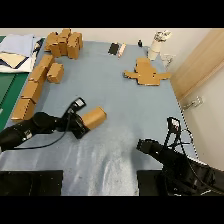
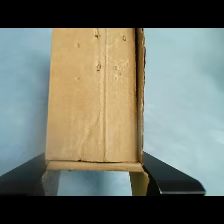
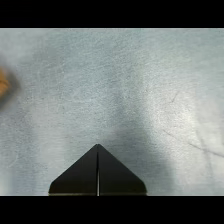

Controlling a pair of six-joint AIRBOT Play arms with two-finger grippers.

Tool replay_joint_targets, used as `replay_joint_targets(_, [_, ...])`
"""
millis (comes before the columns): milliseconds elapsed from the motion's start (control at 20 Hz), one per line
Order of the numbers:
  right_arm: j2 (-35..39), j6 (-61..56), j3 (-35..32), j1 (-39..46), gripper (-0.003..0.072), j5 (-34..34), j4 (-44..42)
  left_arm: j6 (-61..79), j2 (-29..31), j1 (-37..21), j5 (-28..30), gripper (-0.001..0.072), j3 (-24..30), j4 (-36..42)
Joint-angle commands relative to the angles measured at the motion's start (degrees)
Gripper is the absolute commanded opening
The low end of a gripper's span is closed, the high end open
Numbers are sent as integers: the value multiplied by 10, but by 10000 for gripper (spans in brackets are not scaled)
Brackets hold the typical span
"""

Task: Fold the box.

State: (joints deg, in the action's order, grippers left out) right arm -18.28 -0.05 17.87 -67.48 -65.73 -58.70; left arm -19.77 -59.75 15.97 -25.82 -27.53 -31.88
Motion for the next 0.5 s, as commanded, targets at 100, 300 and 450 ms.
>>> replay_joint_targets(100, [0,-1,0,0,3,15,0,-125,11,-211,20,451,-3,-113])
replay_joint_targets(300, [0,-5,0,0,3,31,16,-146,2,-300,46,451,-16,-123])
replay_joint_targets(450, [0,-15,0,0,3,44,21,-148,-33,-311,68,451,-50,-123])
